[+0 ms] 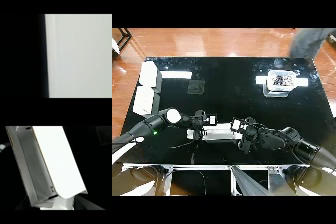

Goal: Fold the box and place the chain.

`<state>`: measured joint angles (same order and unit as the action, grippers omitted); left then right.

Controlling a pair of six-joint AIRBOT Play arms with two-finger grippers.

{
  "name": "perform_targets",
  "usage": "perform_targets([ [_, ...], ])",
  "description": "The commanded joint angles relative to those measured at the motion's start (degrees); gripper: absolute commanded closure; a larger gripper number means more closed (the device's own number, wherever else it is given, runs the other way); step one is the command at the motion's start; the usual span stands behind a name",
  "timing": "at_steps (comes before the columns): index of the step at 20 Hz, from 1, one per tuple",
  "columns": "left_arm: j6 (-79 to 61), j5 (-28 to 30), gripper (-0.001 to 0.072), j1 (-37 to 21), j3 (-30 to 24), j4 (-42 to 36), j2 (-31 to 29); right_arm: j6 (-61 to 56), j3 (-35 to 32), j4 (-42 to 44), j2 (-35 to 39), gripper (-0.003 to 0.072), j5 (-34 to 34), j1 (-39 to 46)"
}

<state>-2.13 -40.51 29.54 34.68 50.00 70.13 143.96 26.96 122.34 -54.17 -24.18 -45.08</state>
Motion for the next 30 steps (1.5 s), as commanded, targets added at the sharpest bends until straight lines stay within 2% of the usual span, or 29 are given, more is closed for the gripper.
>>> perform_targets([
  [1, 0.2, 0.0, 0.0686, 0.0, 0.0, 0.0, 0.0, -0.5, 0.2, -0.4, 0.5, -0.0022, 0.0, 0.0],
  [10, 0.2, 0.0, 0.0685, 0.0, 0.0, 0.0, 0.0, -0.4, 0.3, -2.7, 0.5, -0.0023, 2.1, 0.0],
  [15, 0.2, 0.0, 0.0686, 0.0, 0.0, 0.0, 0.0, 0.8, 0.3, -7.0, 0.5, -0.0024, 2.1, 0.0],
  [23, 0.2, 0.0, 0.0685, 0.0, 0.0, 0.0, 0.0, 1.3, 0.3, -6.1, 0.4, -0.0024, 0.7, 0.0],
  [30, 0.2, 0.0, 0.0686, 0.0, 0.0, 0.0, 0.0, 1.3, 0.3, -1.9, 0.4, -0.0024, 0.5, 0.0],
])
